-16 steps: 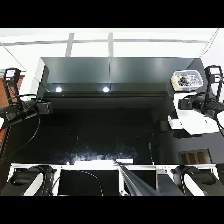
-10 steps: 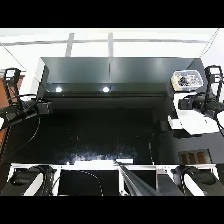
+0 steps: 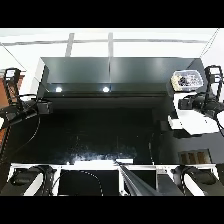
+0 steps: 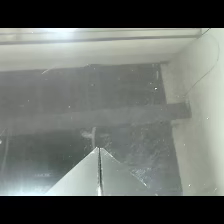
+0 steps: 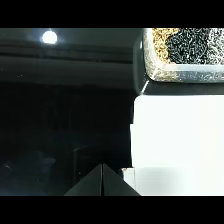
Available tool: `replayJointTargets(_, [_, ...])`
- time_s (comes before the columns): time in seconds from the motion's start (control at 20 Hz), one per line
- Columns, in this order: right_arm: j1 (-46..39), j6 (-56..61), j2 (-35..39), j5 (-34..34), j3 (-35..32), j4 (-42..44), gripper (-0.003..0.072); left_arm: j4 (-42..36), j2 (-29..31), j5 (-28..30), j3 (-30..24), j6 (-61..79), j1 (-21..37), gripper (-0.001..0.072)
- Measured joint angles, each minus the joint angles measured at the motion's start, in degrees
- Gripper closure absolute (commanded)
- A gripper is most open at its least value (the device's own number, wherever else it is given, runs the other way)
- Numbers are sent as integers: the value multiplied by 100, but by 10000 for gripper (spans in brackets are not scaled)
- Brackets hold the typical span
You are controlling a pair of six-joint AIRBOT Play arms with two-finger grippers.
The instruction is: Fold the box and place the chain.
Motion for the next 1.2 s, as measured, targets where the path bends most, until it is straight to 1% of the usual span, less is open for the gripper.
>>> replayJointTargets(0.1, [4, 0, -2, -162, 0, 98, 682, -157, -7, 337, -28, -2, 0, 681])
replayJointTargets(0.15, [4, 0, -4, -334, 0, 149, 678, -295, -26, 573, -55, -2, 0, 665])
replayJointTargets(0.2, [4, 2, -7, -514, 0, 229, 489, -509, -72, 892, -85, 0, 0, 400])
replayJointTargets(0.25, [4, 4, -7, -691, 0, 304, 63, -763, -149, 1215, -107, -2, -7, -10])
replayJointTargets(0.3, [4, 4, -9, -841, 0, 387, -34, -1005, -249, 1486, -120, -2, -28, -5])
replayJointTargets(0.4, [-7, 20, -33, -1075, 2, 337, -34, -1410, -522, 1947, -118, 7, -144, -5])
replayJointTargets(0.45, [-46, 157, -76, -1156, 31, 138, -34, -1547, -673, 2081, -81, 52, -219, -5])
replayJointTargets(0.55, [-299, 673, -240, -1047, 177, -629, -34, -1731, -903, 2218, 55, 260, -354, -5])
replayJointTargets(0.6, [-542, 988, -374, -929, 299, -1108, -34, -1784, -977, 2218, 131, 393, -402, -5])
replayJointTargets(0.7, [-1390, 1637, -791, -739, 656, -2028, -34, -1856, -1071, 2188, 260, 632, -461, -5])
replayJointTargets(0.75, [-1967, 1928, -1078, -669, 890, -2284, -34, -1880, -1104, 2142, 304, 719, -481, -5])
replayJointTargets(0.8, [-2553, 2135, -1370, -560, 1132, -2363, -34, -1886, -1119, 2072, 332, 785, -492, -5])
replayJointTargets(0.9, [-3777, 2236, -2000, -153, 1672, -2044, -34, -1858, -1147, 1937, 372, 881, -507, -5])
replayJointTargets(0.95, [-4395, 1996, -2332, 103, 1943, -1615, -34, -1843, -1158, 1847, 380, 911, -514, -4])
replayJointTargets(1.1, [-5880, 619, -3239, 944, 2688, 127, -34, -1823, -1169, 1613, 402, 970, -525, -4])
replayJointTargets(1.2, [-6660, -448, -3947, 1803, 3222, 1504, -34, -1823, -1172, 1508, 409, 986, -525, -4])
